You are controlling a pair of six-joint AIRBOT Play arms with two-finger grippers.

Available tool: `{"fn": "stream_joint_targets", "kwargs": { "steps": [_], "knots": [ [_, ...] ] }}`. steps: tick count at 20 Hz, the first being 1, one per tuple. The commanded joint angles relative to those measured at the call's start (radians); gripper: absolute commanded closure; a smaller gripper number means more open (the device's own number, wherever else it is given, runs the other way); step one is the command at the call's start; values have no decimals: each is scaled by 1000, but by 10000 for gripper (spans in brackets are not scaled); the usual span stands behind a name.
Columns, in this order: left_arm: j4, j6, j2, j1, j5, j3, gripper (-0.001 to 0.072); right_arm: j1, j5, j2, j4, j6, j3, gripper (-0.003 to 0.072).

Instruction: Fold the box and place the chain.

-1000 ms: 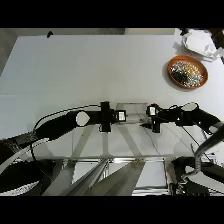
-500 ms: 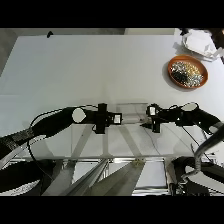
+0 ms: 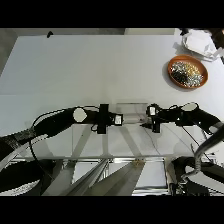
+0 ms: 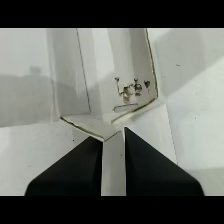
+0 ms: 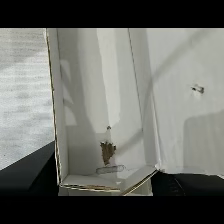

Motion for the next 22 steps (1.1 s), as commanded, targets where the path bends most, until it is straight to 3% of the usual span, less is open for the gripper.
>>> {"fn": "stream_joint_targets", "kwargs": {
  "steps": [1,5,6,7,12,16,17,19,21,22],
  "knots": [
    [-29,13,-2,-18,33,1,579,0,0,0,0,0,0,284],
    [-61,15,-15,-59,110,1,587,0,0,0,0,0,0,284],
    [-61,15,-25,-68,111,2,662,0,0,0,0,0,0,284],
    [-62,15,-33,-75,115,1,693,0,0,0,0,0,0,284],
    [-103,15,-51,-103,206,1,688,0,0,0,0,0,0,284],
    [-103,15,-51,-103,206,1,561,0,0,0,0,0,0,284],
    [-103,15,-51,-103,203,1,495,0,0,0,0,0,0,284],
    [-103,16,-51,-103,188,1,479,0,0,0,0,0,0,284],
    [-103,16,-51,-103,184,1,360,0,0,0,0,0,0,284],
    [-103,16,-52,-103,184,1,360,0,0,0,0,0,0,284]
  ]
}}
